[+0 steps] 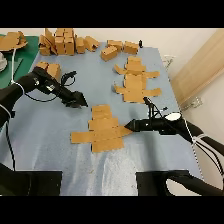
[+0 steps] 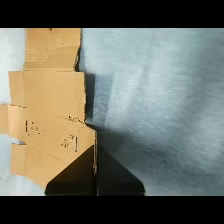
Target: Fold the box.
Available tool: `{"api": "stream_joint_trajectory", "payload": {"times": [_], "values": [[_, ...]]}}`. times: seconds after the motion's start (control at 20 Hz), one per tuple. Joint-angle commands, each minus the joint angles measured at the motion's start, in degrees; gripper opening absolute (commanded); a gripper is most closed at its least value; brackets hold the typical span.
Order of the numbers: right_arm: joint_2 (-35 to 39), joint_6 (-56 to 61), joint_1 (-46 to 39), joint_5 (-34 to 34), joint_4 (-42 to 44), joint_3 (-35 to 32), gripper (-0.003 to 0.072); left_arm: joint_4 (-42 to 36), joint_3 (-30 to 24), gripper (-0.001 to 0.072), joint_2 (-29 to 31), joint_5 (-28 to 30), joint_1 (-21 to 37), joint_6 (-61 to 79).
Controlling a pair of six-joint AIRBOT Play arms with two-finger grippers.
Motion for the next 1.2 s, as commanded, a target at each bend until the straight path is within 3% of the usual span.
{"api": "stream_joint_trajectory", "payload": {"times": [0.0,0.2,0.75,0.9,0.95,1.0,1.15], "values": [[4.5,-6.2,4.8,-9.6,2.9,-3.4,0.0001,-1.9,0.0,0.0634,-3.0,-2.0,0.0,0.8],[6.7,-8.6,9.4,-14.8,6.9,-5.8,0.0000,-4.1,-1.5,0.0634,-3.2,-2.9,0.0,2.5],[8.5,-10.9,12.1,-17.4,11.9,-6.2,0.0001,-8.9,-5.2,0.0633,-3.4,-3.2,-2.1,6.9],[8.5,-10.9,12.1,-17.4,11.9,-6.2,0.0000,-13.7,-5.3,0.0626,-3.5,-1.8,-3.4,10.2],[8.5,-10.9,12.1,-17.4,11.9,-6.2,0.0000,-15.1,-5.3,0.0475,-3.6,-2.0,-3.7,11.8],[8.5,-10.9,12.1,-17.4,11.9,-6.2,0.0000,-15.3,-5.3,0.0407,-3.7,-2.1,-4.0,13.0],[8.5,-10.9,12.1,-17.4,12.1,-6.2,0.0001,-15.5,-5.3,0.0407,-3.9,-2.4,-4.3,14.1]]}}
